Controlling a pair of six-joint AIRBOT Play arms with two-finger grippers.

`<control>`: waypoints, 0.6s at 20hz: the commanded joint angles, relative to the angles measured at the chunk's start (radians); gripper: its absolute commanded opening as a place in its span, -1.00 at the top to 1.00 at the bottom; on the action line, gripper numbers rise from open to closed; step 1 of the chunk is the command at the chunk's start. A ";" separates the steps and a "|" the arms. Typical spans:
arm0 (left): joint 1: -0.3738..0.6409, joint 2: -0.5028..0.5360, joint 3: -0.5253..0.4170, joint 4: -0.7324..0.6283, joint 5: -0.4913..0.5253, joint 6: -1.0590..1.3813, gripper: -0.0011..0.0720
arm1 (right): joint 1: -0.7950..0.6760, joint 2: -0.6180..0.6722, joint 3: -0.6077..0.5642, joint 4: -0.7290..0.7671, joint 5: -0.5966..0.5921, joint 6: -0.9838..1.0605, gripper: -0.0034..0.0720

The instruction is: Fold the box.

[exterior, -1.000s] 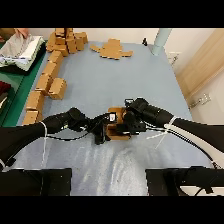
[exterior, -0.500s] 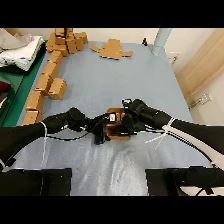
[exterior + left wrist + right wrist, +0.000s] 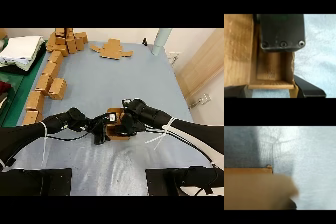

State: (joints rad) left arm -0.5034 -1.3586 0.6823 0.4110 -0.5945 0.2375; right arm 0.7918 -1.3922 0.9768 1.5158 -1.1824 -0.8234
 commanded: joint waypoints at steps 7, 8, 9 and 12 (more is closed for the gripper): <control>0.000 0.000 0.001 0.001 0.001 0.006 -0.45 | 0.002 0.009 0.002 0.024 -0.005 -0.016 -0.34; 0.000 0.000 0.001 0.001 0.001 0.006 -0.45 | 0.002 0.018 0.007 0.028 -0.008 -0.016 -0.34; 0.000 0.000 0.001 0.001 0.001 0.006 -0.46 | 0.002 0.031 0.015 0.029 -0.016 -0.016 -0.34; 0.000 0.000 0.001 0.001 0.001 0.006 -0.45 | -0.005 0.074 0.051 0.025 -0.092 -0.014 -0.34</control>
